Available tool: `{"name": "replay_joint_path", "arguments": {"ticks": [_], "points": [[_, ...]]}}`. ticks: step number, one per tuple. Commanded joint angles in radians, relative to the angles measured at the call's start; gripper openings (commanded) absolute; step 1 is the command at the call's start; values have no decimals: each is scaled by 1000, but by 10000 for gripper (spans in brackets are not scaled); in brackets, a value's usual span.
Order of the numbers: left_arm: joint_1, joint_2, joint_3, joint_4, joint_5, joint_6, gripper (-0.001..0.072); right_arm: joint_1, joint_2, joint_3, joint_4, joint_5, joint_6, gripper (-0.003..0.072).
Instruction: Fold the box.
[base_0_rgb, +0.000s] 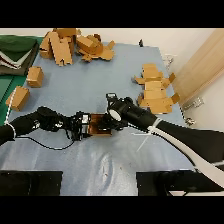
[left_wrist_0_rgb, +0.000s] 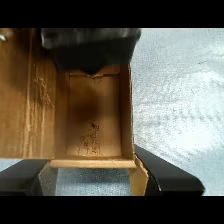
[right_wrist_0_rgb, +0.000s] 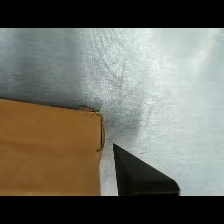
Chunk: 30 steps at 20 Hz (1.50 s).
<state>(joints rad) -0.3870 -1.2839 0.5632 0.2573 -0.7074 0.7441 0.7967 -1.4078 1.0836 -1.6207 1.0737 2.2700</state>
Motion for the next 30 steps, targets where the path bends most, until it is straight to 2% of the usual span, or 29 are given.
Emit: {"name": "replay_joint_path", "arguments": {"ticks": [1, 3, 7, 10, 12, 13, 15, 21, 23, 26, 29, 30], "points": [[0, 0, 1, 0, -1, -1, 381, 0, 69, 3, -3, 68, 8, 457], [0, 0, 1, 0, -1, -1, 381, 0, 109, 3, -20, 127, 9, 457], [0, 0, 1, 0, -1, -1, 381, 0, 222, 3, -22, 149, 27, 456], [0, 0, 1, 0, -1, -1, 382, -6, 305, -13, -117, 267, 65, 408], [0, 0, 1, 0, -1, -1, 381, -29, 339, -44, -105, 215, 75, 411], [0, 0, 1, 0, -1, -1, 381, -34, 338, -49, -68, 173, 61, 459], [0, 0, 1, 0, -1, -1, 381, -24, 298, -51, -50, 119, 51, 473], [0, 0, 1, 0, -2, -1, 381, -21, 64, -53, 53, -9, -45, 473], [0, 0, 1, 0, -2, -1, 381, -21, 47, -53, 66, -57, -45, 473], [0, 0, 1, 0, -2, -1, 381, -23, 36, -53, 65, -67, -33, 472], [0, 0, 1, 0, -2, -1, 381, -24, 6, -53, 65, -95, -25, 439], [0, 0, 1, 0, -2, -1, 381, -24, -6, -53, 64, -95, -21, 397]]}}
